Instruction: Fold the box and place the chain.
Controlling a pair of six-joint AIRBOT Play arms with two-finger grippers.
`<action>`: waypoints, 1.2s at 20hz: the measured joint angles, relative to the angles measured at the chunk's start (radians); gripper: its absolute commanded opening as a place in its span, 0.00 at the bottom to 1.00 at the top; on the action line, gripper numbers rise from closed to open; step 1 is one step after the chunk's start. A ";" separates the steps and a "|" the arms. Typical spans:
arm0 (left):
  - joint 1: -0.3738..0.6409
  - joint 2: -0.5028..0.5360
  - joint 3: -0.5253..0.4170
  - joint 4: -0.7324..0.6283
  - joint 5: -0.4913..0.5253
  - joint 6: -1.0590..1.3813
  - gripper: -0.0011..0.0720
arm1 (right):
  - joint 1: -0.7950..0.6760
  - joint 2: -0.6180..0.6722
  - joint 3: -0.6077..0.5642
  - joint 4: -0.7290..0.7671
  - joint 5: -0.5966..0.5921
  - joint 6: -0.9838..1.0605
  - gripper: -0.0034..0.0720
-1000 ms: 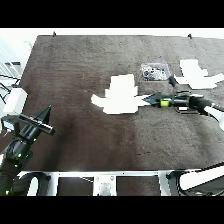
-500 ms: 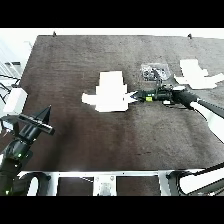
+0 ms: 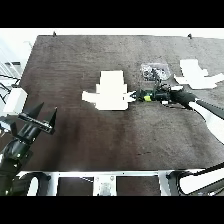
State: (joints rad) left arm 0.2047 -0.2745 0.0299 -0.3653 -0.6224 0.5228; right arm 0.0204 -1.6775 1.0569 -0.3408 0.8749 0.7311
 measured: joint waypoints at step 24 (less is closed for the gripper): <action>-0.149 -1.258 1.126 0.569 -0.282 -0.833 0.72 | 0.051 0.000 -0.039 0.122 -0.101 -0.198 0.06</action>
State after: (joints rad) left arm 0.0555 -1.5330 1.1564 0.2039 -0.9043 -0.3099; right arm 0.0711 -1.6772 1.0180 -0.2184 0.7742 0.5335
